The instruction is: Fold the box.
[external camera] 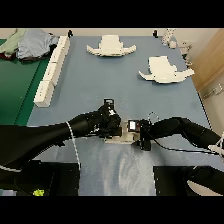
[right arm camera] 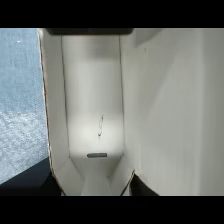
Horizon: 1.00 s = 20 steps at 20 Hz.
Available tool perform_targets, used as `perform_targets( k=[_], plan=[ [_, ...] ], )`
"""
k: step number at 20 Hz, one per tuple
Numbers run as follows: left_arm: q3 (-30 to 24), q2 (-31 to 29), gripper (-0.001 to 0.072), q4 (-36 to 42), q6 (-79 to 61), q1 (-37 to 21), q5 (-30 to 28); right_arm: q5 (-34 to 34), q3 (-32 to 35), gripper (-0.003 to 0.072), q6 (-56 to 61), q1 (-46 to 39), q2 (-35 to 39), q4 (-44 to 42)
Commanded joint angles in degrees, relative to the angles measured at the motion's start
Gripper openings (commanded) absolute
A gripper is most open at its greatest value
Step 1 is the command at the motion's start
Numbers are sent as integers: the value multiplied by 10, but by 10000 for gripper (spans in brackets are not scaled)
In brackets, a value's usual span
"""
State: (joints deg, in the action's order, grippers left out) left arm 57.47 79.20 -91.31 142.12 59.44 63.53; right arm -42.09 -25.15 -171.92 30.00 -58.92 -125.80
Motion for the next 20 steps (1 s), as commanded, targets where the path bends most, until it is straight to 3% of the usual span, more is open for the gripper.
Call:
perform_targets(
  k=[1, 5, 6, 7, 12, 14, 15, 16, 17, 20],
  plan=[
    [1, 2, 10, -7, 15, 3, 6, 0, 0, 446, -1, 0, 0, 0],
    [3, 1, 42, 2, 14, 2, 6, 0, 0, 446, -1, 0, 0, 0],
    [5, 0, 391, 5, 14, 2, 6, 0, 0, 446, -1, 0, 0, 0],
    [9, -2, 588, 7, 21, 2, 12, 0, 0, 446, -1, 0, 0, 0],
    [19, -43, 596, 4, 22, 0, 59, 0, 0, 446, -1, 0, 0, 0],
    [22, -80, 593, 4, 6, -2, 95, 0, 0, 446, -1, 0, 0, 0],
    [22, -102, 536, 4, -4, -2, 116, 0, 0, 446, -1, 0, 0, 0],
    [22, -127, 162, 2, -15, -2, 144, 0, 0, 446, -1, 0, 0, 0],
    [22, -148, 11, 2, -52, -2, 172, 0, 0, 446, -1, 0, 0, 0],
    [21, -189, 10, -7, -99, -2, 245, 0, 0, 446, -1, 0, 0, 0]
  ],
)
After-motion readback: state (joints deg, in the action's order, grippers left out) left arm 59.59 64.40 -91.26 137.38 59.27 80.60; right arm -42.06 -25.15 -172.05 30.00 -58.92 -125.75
